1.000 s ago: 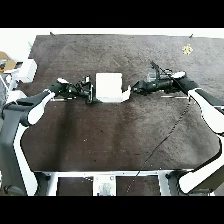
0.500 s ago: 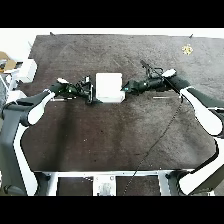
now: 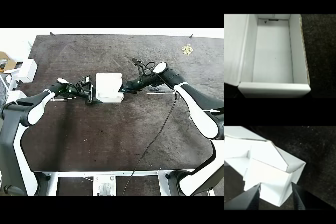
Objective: Fold the box and place the chain.
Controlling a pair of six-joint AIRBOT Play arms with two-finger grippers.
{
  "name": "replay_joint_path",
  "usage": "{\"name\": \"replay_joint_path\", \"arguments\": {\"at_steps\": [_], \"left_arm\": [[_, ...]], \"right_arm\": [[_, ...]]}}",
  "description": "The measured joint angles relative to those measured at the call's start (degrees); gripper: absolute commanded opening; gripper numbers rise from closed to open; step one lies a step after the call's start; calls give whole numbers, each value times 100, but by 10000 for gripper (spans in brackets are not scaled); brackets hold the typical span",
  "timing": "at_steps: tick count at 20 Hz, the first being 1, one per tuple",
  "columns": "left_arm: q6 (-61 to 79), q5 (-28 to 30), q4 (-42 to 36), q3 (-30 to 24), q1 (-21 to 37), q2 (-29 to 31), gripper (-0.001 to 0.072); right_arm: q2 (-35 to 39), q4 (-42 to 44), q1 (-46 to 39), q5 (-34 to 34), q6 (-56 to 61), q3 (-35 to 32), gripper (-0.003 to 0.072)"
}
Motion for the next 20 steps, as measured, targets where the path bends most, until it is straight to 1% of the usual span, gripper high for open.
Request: {"name": "replay_joint_path", "arguments": {"at_steps": [6,10,12,16,20], "left_arm": [[-2,0,0,0,0,0,293],[-2,0,0,0,0,0,292],[-2,0,0,0,0,0,293],[0,0,0,0,0,0,292],[-2,0,0,0,0,0,293]], "right_arm": [[0,-791,330,-223,588,70,438],[-26,-1530,553,-271,1187,313,437],[-179,-2055,758,-61,1578,669,437],[-713,-3298,1248,754,2496,1585,437],[-953,-4022,1517,1088,3300,1987,436]]}}
